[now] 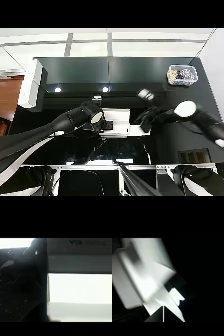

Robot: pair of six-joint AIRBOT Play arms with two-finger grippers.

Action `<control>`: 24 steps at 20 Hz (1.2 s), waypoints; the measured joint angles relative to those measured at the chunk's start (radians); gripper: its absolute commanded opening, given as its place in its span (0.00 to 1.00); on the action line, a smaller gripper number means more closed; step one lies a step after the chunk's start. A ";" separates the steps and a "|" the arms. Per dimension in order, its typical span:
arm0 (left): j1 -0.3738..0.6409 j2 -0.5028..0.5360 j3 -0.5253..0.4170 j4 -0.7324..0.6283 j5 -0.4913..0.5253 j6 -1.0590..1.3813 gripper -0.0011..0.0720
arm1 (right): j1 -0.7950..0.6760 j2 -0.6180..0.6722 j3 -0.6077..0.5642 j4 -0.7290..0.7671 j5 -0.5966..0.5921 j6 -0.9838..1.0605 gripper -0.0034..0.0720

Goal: Fold the box and place the chain.

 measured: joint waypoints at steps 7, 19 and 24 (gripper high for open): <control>0.000 0.000 0.000 0.000 -0.002 0.001 0.06 | -0.480 -0.014 -0.176 0.093 0.108 0.367 0.06; 0.000 0.000 0.000 0.000 -0.003 0.002 0.06 | -0.166 -0.218 -0.226 0.486 0.072 0.144 0.54; 0.000 0.000 0.000 0.000 -0.003 0.002 0.06 | -0.127 -0.225 -0.161 0.518 0.144 0.095 0.86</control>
